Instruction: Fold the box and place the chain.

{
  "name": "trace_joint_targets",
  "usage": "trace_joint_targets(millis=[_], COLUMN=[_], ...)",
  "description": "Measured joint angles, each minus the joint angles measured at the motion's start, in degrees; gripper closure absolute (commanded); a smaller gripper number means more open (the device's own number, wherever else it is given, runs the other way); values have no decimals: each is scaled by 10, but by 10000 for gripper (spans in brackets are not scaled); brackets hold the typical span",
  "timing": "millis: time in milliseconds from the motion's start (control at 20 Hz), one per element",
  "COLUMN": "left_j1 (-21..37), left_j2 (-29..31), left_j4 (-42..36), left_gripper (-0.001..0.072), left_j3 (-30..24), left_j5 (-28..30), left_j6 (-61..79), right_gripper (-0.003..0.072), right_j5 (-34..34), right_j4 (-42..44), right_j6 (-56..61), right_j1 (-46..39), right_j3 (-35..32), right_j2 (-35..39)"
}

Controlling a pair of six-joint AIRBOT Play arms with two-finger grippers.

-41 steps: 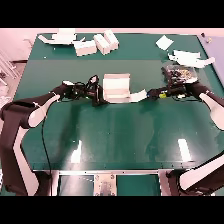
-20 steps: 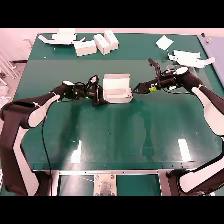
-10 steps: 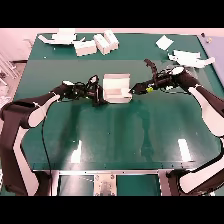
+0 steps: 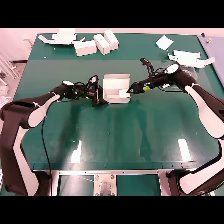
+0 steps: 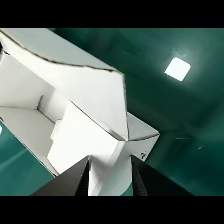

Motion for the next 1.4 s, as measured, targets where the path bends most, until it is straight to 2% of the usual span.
trace_joint_targets(millis=[500,850,1400], left_j1=[0,0,0], left_j2=[0,0,0], left_j4=[1,1,-3], left_gripper=[231,231,231], left_j3=[0,0,0], left_j5=[-2,-5,-5], left_j6=[0,1,0], right_gripper=[368,370,388], right_j5=[-6,-8,-12], right_j4=[-93,-196,-335], right_j6=[102,180,301], right_j1=[51,94,150], right_j3=[23,27,82], right_j2=[1,0,-7])
